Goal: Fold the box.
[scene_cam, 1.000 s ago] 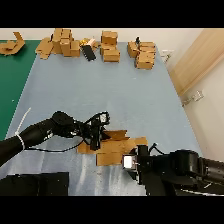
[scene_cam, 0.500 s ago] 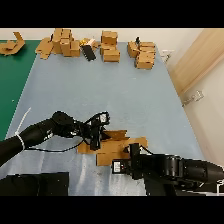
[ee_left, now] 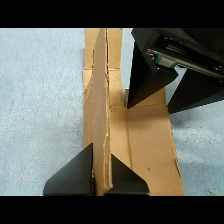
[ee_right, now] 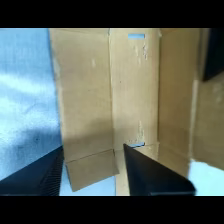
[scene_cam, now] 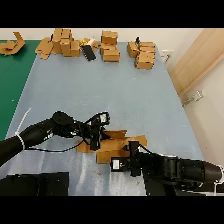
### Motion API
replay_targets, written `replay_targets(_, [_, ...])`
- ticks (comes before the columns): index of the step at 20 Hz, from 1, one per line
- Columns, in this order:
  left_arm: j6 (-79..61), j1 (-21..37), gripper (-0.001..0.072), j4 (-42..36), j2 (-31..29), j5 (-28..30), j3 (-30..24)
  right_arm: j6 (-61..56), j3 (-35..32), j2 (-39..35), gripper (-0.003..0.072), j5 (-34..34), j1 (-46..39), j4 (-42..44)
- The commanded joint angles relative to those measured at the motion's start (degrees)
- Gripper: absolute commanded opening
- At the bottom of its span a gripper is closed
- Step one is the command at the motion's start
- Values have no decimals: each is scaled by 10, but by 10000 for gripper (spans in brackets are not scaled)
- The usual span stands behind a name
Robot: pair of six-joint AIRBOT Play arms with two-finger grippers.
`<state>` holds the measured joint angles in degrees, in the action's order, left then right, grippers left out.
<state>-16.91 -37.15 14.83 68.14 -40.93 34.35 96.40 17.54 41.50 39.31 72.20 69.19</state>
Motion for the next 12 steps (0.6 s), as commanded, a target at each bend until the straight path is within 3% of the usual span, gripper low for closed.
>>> replay_targets(1, [0, 0, 15, 0, 0, 0, 0, -9, 10, -19, 511, 4, 0, -4])
replay_targets(4, [0, 0, 15, 0, 0, 0, 0, -23, 14, -46, 524, 8, -4, -7])
replay_targets(5, [0, 0, 15, 0, 0, 0, 0, -37, 14, -44, 581, 14, -12, -9])
replay_targets(12, [0, 0, 15, 0, 0, 0, 0, -114, 14, -22, 581, 12, -42, -40])
